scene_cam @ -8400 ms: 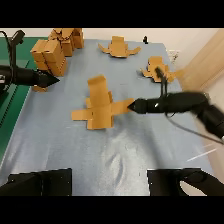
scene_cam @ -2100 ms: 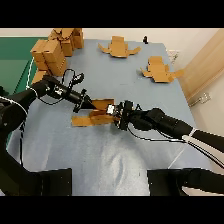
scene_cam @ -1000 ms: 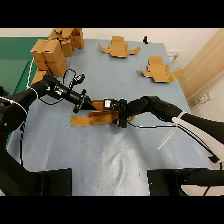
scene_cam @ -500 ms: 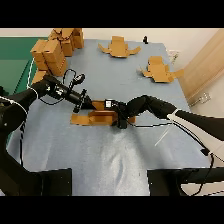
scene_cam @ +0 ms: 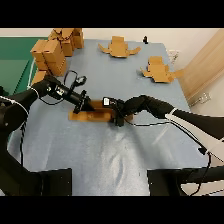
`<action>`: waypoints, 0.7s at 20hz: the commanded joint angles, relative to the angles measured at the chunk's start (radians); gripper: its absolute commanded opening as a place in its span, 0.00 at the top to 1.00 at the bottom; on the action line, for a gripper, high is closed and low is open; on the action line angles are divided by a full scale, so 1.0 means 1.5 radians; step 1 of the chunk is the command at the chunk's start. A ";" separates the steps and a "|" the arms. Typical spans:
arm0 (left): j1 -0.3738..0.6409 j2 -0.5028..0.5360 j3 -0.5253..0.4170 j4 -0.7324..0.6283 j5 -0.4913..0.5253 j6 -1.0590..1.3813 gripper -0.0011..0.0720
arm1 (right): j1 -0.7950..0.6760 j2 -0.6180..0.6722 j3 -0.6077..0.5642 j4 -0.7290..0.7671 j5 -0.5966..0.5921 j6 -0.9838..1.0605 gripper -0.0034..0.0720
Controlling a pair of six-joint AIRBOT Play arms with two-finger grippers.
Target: Fold the box.
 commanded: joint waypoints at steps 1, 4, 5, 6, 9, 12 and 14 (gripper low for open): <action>0.011 0.004 0.002 -0.014 0.013 -0.051 0.05 | -0.002 0.000 0.000 -0.007 -0.022 0.002 0.69; 0.048 0.018 0.008 0.009 0.025 -0.117 0.05 | -0.002 0.000 0.000 -0.007 -0.022 0.002 0.70; 0.066 0.027 0.009 0.019 0.021 -0.149 0.18 | -0.002 0.000 0.000 -0.007 -0.022 0.002 0.70; 0.085 0.037 0.009 0.029 0.007 -0.169 0.77 | -0.002 0.000 0.000 -0.007 -0.022 0.003 0.70; 0.138 0.070 0.003 0.046 -0.079 -0.218 0.98 | -0.002 0.000 0.000 -0.007 -0.022 0.003 0.69; 0.125 0.161 -0.081 0.059 -0.047 -0.242 0.98 | -0.002 0.000 0.000 -0.007 -0.022 0.010 0.69; 0.076 0.227 -0.169 0.058 -0.019 -0.252 0.98 | -0.002 0.000 0.000 -0.007 -0.022 0.010 0.69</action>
